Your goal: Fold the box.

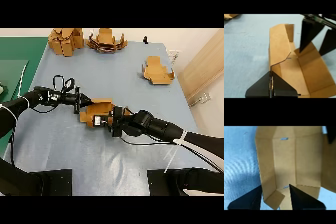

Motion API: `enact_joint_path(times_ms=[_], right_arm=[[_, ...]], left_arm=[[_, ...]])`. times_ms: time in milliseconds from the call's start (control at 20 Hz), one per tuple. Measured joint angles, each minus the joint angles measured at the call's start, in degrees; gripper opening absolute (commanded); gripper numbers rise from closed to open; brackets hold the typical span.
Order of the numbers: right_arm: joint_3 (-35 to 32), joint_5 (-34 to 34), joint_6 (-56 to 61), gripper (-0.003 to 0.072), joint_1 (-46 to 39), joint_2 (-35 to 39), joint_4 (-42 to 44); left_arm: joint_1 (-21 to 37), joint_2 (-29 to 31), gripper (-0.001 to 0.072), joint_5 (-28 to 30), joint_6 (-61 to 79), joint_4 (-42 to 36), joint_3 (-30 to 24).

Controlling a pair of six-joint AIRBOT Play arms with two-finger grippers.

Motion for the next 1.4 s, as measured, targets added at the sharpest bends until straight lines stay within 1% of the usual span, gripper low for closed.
enact_joint_path(times_ms=[50, 100, 150, 200, 250, 450, 500, 550, 900, 1100, 1400], right_arm=[[0.1, 0.1, 2.2, 0.0535, -0.1, 0.2, -0.9], [0.1, 0.1, 4.1, 0.0567, -0.2, 0.3, -1.7], [0.2, 0.1, 6.1, 0.0637, -0.2, 0.4, -2.5], [0.2, 0.2, 7.8, 0.0666, -0.3, 0.5, -3.3], [0.2, 0.2, 9.0, 0.0673, -0.4, 0.5, -3.8], [0.2, 0.2, 11.8, 0.0675, -0.9, 0.6, -6.8], [0.2, 0.2, 12.5, 0.068, -0.9, 0.6, -7.9], [0.2, 0.2, 13.4, 0.0706, -1.0, 0.6, -9.1], [0.2, 1.0, 17.5, 0.0716, -1.7, 0.5, -14.9], [0.2, 2.2, 18.1, 0.0716, -2.0, -0.5, -14.8], [0.3, 3.2, 16.1, 0.0713, -4.2, -1.8, -10.6]], left_arm=[[0.0, 0.0, 0.0011, -0.9, 0.0, 0.2, 0.0], [0.0, 0.0, 0.0012, -1.6, 0.0, 0.3, 0.0], [0.1, 0.0, 0.0011, -2.5, 0.0, 0.4, 0.0], [0.2, 0.0, 0.0011, -3.1, -0.1, 0.5, 0.0], [0.2, 0.0, 0.0011, -3.5, -0.2, 0.7, 0.0], [0.2, 0.0, 0.0012, -4.5, -0.5, 1.7, 0.0], [0.1, 0.0, 0.0011, -4.6, -0.6, 1.9, 0.0], [0.0, 0.0, 0.0011, -4.7, -0.6, 2.2, 0.0], [0.0, 0.0, 0.0011, -5.4, -0.7, 3.2, 0.0], [0.0, 0.0, 0.0011, -5.7, -0.7, 3.4, 0.0], [0.0, 0.0, 0.0012, -6.0, -0.7, 3.5, 0.0]])
